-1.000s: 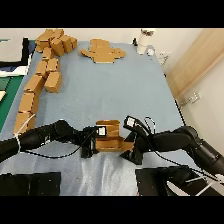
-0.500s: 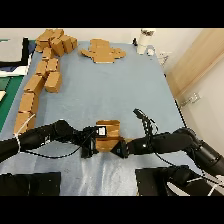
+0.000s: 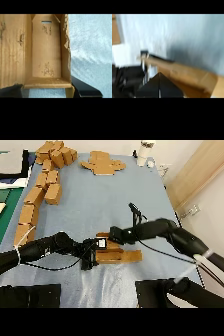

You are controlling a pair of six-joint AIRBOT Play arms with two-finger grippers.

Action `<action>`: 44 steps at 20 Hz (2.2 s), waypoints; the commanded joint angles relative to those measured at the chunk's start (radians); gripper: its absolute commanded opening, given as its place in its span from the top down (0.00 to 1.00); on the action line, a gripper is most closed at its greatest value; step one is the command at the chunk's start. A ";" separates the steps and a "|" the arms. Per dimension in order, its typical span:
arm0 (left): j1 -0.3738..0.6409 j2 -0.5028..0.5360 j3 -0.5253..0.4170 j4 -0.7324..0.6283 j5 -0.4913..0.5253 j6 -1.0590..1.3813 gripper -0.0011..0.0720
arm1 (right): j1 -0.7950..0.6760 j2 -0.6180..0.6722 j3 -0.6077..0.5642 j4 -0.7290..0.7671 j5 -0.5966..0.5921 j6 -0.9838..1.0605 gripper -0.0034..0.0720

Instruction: Fold the box.

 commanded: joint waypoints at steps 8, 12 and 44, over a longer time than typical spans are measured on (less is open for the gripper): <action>0.000 0.000 0.000 0.000 0.000 0.000 0.34 | -0.005 -0.349 0.102 -0.045 -0.069 -0.220 0.95; 0.000 0.000 0.000 0.000 0.000 0.000 0.34 | 0.020 -0.356 0.101 -0.053 -0.069 -0.250 0.95; 0.000 0.000 0.000 0.000 0.000 0.001 0.34 | 0.089 0.205 -0.265 -0.413 0.074 -1.204 0.21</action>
